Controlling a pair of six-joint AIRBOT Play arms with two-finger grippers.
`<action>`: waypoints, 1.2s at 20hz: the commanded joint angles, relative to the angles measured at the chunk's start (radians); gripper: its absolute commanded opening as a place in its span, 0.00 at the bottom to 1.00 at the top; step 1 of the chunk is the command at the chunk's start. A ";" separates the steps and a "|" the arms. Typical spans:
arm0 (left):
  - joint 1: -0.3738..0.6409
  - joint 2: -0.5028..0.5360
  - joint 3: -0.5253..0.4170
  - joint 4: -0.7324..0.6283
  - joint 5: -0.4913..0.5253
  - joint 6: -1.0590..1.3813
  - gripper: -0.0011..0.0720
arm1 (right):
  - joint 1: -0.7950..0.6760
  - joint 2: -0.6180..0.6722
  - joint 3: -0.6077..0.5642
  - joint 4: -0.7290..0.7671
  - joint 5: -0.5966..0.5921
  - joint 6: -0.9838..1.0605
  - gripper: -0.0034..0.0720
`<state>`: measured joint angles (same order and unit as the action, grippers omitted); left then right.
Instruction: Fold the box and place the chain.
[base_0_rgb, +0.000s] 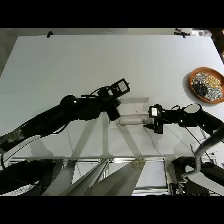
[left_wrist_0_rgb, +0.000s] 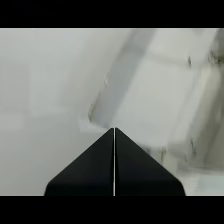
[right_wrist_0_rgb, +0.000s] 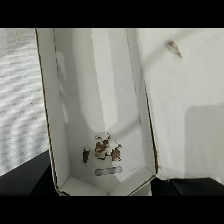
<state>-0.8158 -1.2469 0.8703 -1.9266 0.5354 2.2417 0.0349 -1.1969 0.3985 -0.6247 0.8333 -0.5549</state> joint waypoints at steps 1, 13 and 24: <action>0.014 0.042 -0.017 -0.013 0.296 0.192 0.02 | -0.001 0.000 0.001 0.000 0.000 0.000 0.62; 0.002 -0.002 -0.154 -0.108 0.166 0.366 0.25 | -0.001 0.000 0.001 0.000 0.000 0.000 0.62; -0.001 -0.053 -0.153 -0.055 -0.048 0.387 0.39 | -0.001 0.000 0.001 0.000 0.000 0.000 0.62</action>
